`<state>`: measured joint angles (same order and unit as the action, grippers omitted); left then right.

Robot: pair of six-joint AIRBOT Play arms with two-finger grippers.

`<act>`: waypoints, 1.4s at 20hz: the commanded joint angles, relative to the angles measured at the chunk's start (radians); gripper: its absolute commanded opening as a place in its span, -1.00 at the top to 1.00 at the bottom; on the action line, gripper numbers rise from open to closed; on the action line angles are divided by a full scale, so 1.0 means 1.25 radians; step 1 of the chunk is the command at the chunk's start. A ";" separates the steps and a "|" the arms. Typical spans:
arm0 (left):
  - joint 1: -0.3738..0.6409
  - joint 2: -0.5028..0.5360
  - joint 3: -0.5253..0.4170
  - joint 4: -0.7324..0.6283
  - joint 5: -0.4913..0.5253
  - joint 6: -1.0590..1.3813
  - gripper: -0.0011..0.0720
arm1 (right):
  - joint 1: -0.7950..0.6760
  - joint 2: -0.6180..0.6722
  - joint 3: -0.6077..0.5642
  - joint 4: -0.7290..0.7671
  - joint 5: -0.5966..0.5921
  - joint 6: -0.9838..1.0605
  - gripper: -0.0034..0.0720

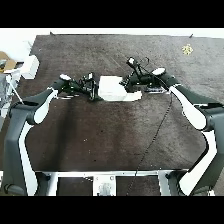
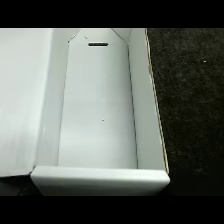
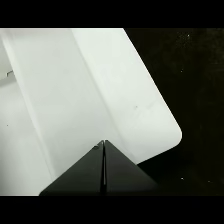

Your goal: Fold the box and place the chain.

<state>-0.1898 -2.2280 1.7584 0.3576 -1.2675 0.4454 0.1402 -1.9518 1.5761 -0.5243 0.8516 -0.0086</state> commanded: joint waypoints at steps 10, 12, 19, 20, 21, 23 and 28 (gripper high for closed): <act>0.000 0.001 0.000 0.001 0.001 0.000 0.53 | -0.055 0.194 -0.025 -0.217 0.250 -0.004 -0.68; 0.000 0.001 0.000 0.001 0.003 0.000 0.53 | -0.055 0.173 -0.052 -0.219 0.217 -0.075 -0.91; 0.000 0.001 0.000 0.001 0.002 0.000 0.53 | -0.027 0.089 -0.058 -0.225 0.179 -0.118 -0.88; 0.000 0.001 0.000 0.001 0.002 0.000 0.53 | -0.019 0.088 -0.058 -0.245 0.179 -0.122 -0.88; 0.000 0.001 0.000 0.001 0.002 0.000 0.53 | -0.016 0.086 -0.058 -0.270 0.179 -0.119 -0.88; 0.000 0.001 0.000 0.001 0.002 0.000 0.53 | -0.017 0.078 -0.058 -0.276 0.178 -0.116 -0.73; 0.000 0.001 0.000 0.001 0.002 0.000 0.53 | 0.004 0.065 -0.058 -0.232 0.169 -0.117 -0.25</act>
<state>-0.1894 -2.2280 1.7584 0.3580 -1.2648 0.4450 0.1280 -1.8629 1.5036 -0.8383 1.0672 -0.1543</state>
